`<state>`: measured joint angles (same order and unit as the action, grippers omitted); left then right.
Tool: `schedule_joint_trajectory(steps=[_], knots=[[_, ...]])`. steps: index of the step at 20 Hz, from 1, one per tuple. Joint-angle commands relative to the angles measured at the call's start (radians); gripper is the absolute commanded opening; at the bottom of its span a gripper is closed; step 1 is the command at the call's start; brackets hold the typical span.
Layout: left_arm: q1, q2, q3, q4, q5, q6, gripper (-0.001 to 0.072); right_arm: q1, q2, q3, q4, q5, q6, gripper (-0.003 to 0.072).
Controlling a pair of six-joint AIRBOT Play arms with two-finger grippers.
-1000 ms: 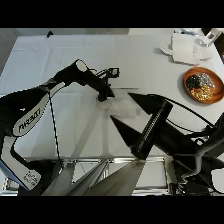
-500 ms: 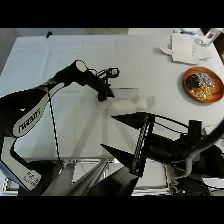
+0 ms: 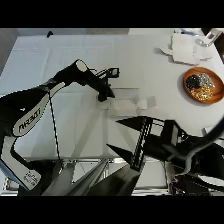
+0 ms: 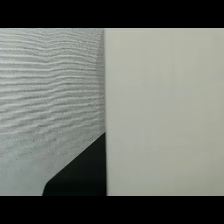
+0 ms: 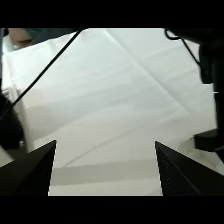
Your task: Fold the box and place the chain.
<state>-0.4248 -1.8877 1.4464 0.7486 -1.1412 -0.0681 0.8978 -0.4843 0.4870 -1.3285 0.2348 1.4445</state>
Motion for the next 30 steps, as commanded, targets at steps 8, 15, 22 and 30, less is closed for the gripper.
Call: schedule_joint_trajectory(steps=[8,15,22,30], knots=[[0.000,0.001,0.000,0.000,0.000,0.000,0.0010,-0.441,-0.003,0.001,-0.015,0.060,0.002,0.0708],[0.000,0.000,0.000,0.000,0.000,0.000,0.0010,-0.595,-0.089,0.001,-0.019,0.257,-0.293,0.0707],[0.000,0.000,0.000,0.000,0.000,0.000,0.0010,-0.596,-0.245,0.001,0.124,0.281,-0.673,0.0707],[0.000,0.000,0.000,0.000,0.000,0.000,0.0010,-0.863,-0.397,0.005,0.502,0.493,-1.353,0.0707]])
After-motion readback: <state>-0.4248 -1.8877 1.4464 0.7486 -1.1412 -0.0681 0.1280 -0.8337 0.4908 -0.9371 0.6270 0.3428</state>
